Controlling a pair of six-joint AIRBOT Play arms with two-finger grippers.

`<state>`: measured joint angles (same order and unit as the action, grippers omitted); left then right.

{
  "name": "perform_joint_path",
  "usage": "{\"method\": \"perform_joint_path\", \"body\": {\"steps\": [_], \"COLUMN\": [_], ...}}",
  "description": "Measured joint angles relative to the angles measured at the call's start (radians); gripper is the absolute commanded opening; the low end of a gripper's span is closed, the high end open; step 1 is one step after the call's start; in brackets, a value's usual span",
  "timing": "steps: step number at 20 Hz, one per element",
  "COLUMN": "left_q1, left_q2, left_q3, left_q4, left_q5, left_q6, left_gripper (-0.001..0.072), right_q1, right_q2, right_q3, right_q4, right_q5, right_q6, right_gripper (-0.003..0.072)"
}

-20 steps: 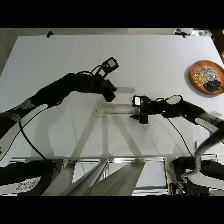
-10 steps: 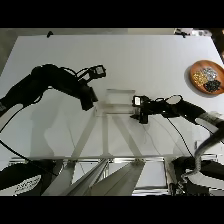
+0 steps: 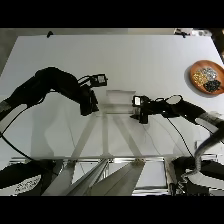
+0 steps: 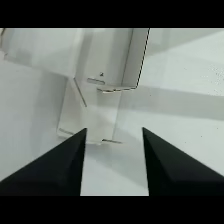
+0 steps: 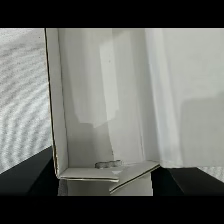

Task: Fold the box and place the chain.

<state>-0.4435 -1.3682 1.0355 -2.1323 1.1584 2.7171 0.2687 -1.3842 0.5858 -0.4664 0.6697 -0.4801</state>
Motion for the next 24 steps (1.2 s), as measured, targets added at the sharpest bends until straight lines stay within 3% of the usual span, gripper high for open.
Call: {"method": "perform_joint_path", "body": {"steps": [7, 10, 13, 19, 23, 24], "left_q1": [-0.026, -0.041, -0.05, -0.059, -0.083, -0.091], "left_q2": [-0.076, -0.093, -0.122, -0.176, -0.185, -0.186], "left_q3": [-0.009, -0.01, -0.011, -0.011, -0.011, -0.011], "left_q4": [-0.003, 0.002, 0.021, 0.014, -0.004, -0.005], "left_q5": [-0.104, -0.144, -0.163, -0.188, -0.222, -0.225], "left_q6": [0.005, 0.02, 0.012, -0.007, 0.011, 0.015], "left_gripper": [0.0461, 0.0452, 0.0393, 0.0391, 0.0311, 0.0248], "right_q1": [0.0, 0.0, 0.0, 0.0, 0.0, 0.0], "right_q2": [0.0, 0.0, 0.0, 0.0, 0.0, 0.0], "right_q3": [0.0, 0.0, 0.0, 0.0, 0.0, 0.0], "right_q4": [0.0, 0.0, 0.0, 0.0, 0.0, 0.0], "right_q5": [0.0, 0.0, 0.0, 0.0, 0.0, 0.0], "right_q6": [0.0, 0.0, 0.0, 0.0, 0.0, 0.0], "right_gripper": [0.032, 0.032, 0.032, 0.032, 0.032, 0.032]}}
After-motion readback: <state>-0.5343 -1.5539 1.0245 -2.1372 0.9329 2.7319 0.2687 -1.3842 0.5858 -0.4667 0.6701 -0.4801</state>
